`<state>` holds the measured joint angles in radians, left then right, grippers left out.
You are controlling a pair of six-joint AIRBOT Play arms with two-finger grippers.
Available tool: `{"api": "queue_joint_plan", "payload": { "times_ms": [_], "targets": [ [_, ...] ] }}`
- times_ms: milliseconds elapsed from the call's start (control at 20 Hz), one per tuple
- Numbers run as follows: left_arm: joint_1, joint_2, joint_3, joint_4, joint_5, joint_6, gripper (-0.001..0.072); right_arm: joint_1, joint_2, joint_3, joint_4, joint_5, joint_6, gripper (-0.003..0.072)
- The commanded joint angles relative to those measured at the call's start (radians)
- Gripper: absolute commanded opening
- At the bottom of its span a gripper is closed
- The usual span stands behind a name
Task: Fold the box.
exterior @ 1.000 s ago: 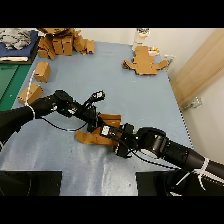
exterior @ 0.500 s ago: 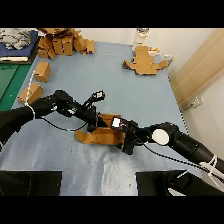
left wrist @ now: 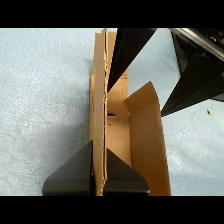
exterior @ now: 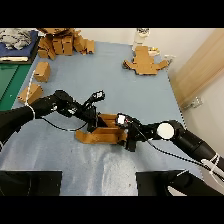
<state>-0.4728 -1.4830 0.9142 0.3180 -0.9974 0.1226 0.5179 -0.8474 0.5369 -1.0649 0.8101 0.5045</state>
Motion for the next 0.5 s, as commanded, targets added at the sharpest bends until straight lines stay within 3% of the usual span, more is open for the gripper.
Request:
{"api": "queue_joint_plan", "payload": {
  "times_ms": [0, 450],
  "targets": [
    [-0.001, 0.000, 0.001, 0.000, 0.000, 0.000, 0.0013, -0.026, 0.001, 0.000, 0.011, 0.017, -0.018, 0.0720],
    [-0.001, 0.000, 0.001, 0.000, 0.000, 0.000, 0.0013, -0.040, 0.011, 0.000, 0.008, -0.007, -0.084, 0.0720]
  ]
}}
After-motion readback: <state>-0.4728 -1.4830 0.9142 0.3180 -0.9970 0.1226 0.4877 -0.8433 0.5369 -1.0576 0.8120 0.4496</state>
